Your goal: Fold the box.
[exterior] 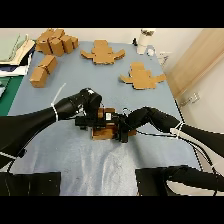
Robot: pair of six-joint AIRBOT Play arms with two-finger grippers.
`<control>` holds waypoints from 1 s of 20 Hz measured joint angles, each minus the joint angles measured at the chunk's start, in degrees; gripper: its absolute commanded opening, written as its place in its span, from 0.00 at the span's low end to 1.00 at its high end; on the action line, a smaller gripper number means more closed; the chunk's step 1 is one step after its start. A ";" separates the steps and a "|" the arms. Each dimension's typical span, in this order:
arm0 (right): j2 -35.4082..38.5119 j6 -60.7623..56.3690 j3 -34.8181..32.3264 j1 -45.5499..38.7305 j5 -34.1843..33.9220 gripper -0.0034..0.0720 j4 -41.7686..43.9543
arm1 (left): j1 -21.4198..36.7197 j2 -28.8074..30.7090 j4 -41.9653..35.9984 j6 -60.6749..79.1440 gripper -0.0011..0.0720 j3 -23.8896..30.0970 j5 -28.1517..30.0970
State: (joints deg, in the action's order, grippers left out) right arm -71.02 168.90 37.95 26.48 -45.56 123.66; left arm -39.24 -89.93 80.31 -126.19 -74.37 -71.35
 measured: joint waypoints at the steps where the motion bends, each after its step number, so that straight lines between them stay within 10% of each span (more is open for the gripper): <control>1: 0.00 0.00 0.00 0.00 0.00 0.65 -0.02 | 0.63 0.00 -1.49 1.11 0.62 -0.63 -0.24; 11: 0.00 0.02 0.00 0.00 0.00 0.65 -0.02 | 10.88 0.00 -15.10 12.96 0.61 -3.04 -7.17; 14: 0.00 0.02 0.00 0.00 0.00 0.65 -0.02 | 15.58 0.00 -18.53 21.00 0.03 -3.10 -9.07; 20: 0.00 0.02 0.00 0.02 0.02 0.65 -0.02 | 24.13 0.00 -20.90 53.86 0.03 -3.06 -11.02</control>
State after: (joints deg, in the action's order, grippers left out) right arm -71.02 168.92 37.95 26.50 -45.54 123.63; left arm -15.11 -89.93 59.42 -72.34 -77.43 -82.37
